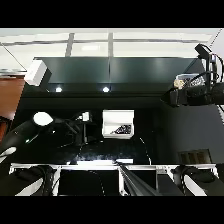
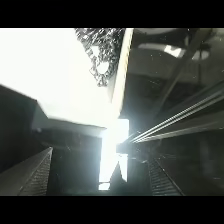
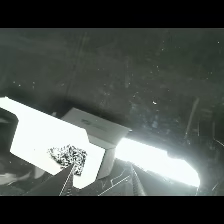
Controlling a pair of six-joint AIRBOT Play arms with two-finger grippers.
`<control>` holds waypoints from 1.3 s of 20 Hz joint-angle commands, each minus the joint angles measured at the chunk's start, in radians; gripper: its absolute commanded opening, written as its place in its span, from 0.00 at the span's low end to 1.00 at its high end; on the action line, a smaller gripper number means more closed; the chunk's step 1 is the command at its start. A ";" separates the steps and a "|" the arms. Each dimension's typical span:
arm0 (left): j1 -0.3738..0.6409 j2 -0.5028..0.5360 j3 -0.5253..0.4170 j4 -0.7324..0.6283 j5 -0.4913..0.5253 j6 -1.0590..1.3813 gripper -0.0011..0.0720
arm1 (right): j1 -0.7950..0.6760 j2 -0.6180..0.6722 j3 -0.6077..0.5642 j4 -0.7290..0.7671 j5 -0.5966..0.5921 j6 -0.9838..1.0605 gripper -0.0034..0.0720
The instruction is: Fold the box and place the chain.
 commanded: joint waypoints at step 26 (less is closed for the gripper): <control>-0.067 -0.266 0.153 -0.028 -0.017 0.108 0.99 | 0.001 0.000 0.000 -0.012 0.000 0.014 0.58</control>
